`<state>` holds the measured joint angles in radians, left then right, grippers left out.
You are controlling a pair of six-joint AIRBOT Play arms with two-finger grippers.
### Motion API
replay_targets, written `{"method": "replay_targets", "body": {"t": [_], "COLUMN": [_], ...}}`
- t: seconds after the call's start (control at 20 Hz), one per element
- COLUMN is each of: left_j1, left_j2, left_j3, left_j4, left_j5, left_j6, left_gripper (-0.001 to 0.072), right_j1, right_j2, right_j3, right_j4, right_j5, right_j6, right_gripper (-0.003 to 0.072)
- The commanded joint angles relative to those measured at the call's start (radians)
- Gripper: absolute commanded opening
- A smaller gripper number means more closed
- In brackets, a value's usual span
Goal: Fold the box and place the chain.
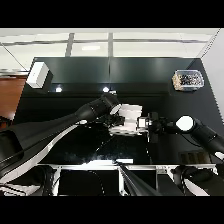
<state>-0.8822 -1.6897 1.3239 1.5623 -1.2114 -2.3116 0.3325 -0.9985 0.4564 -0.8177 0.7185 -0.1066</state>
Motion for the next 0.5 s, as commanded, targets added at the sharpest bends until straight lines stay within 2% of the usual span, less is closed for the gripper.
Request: {"method": "replay_targets", "body": {"t": [0.0,0.05,0.45], "left_j1": [0.001,0.001,0.001], "left_j2": [0.000,0.000,0.000], "left_j3": [0.000,0.000,0.000], "left_j4": [0.000,0.000,-0.004], "left_j5": [-0.001,0.000,0.000], "left_j6": [0.000,0.000,-0.001], "left_gripper": [0.0027,0.0027,0.0027], "right_j1": [0.009,0.009,0.039], "right_j2": [-0.006,-0.008,-0.082], "right_j3": [0.000,0.000,0.000], "right_j4": [0.060,0.105,0.385], "right_j5": [-0.016,-0.017,-0.040], "right_j6": [-0.017,-0.017,-0.016], "right_gripper": [0.0141,0.0096,0.0096]}}
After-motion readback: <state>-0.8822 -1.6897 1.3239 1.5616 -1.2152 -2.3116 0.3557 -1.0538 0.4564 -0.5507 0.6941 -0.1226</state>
